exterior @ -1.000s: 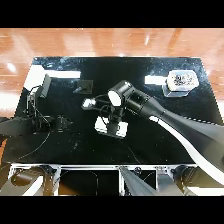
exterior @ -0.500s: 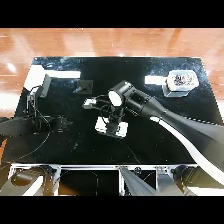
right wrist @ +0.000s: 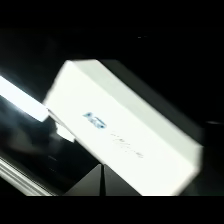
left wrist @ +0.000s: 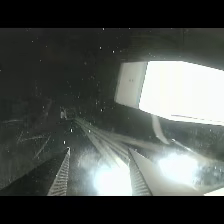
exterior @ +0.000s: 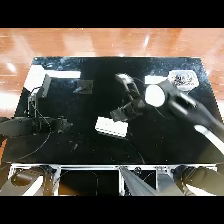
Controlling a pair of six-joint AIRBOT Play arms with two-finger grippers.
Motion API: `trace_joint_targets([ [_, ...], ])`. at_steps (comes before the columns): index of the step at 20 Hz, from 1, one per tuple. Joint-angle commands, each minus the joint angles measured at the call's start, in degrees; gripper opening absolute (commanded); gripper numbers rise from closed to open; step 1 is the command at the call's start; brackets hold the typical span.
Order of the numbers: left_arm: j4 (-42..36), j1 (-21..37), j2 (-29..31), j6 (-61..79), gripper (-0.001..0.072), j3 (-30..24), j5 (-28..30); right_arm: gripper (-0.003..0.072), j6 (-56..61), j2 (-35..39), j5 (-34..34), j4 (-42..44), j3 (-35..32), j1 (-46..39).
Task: Fold the box and place the chain.
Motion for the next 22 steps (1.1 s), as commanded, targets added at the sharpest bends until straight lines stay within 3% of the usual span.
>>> trace_joint_targets([
  [1,-0.24,-0.28,-0.39,0.02,0.0472,-0.02,2.1,0.0033,14.29,5.38,-28.7,17.86,-15.96,2.8],
  [6,-1.18,-0.46,-2.36,0.09,0.0471,-0.02,2.1,0.0033,3.28,-3.28,-22.8,23.91,-14.93,5.38],
  [9,-1.4,-0.46,-3.43,0.04,0.0471,-0.02,2.08,0.0033,-2.1,-4.37,-22.69,27.61,-14.88,3.96],
  [22,-1.51,-0.46,-3.85,0.07,0.0471,-0.02,2.08,0.0033,-2.71,-5.99,-22.43,26.95,-14.91,3.52],
])
